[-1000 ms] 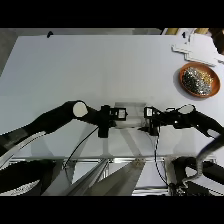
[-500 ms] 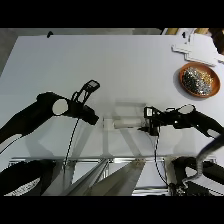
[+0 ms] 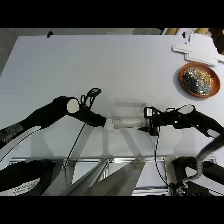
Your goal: Fold the box and place the chain.
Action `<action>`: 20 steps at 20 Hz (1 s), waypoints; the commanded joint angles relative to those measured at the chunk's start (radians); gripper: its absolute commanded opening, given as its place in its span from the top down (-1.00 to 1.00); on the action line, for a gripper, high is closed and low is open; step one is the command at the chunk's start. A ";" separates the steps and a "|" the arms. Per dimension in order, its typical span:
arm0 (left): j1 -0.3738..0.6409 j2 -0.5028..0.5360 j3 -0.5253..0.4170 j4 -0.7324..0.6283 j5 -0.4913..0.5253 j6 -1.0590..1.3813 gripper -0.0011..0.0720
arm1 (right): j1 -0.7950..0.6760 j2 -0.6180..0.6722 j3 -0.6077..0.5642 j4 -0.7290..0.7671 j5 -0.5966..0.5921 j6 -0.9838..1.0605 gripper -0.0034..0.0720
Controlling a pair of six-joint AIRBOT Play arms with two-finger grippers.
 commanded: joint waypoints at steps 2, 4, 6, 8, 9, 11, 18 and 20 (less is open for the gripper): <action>-0.013 0.010 0.000 -0.209 0.018 0.127 0.94 | 0.000 0.001 0.000 0.000 0.000 0.000 0.06; -0.018 0.040 0.000 -0.208 0.021 0.127 0.94 | 0.000 0.001 0.000 0.000 0.000 0.000 0.06; -0.019 0.076 0.000 -0.211 0.028 0.127 0.93 | 0.000 0.001 0.000 0.000 0.000 0.000 0.06; -0.020 0.089 0.000 -0.217 0.035 0.120 0.60 | 0.000 0.001 0.000 0.000 0.000 0.000 0.06; -0.026 0.086 0.000 -0.216 0.036 0.118 0.35 | 0.000 0.001 0.000 0.000 0.000 0.001 0.06; -0.048 0.076 0.000 -0.219 0.043 0.119 0.34 | 0.000 0.001 0.000 0.000 0.000 0.000 0.06; -0.090 0.044 0.020 -0.214 0.110 0.118 0.03 | 0.000 0.001 0.000 0.000 0.000 0.000 0.06; -0.097 0.026 0.051 -0.206 0.110 0.111 0.03 | 0.000 0.001 0.000 0.000 0.000 0.000 0.06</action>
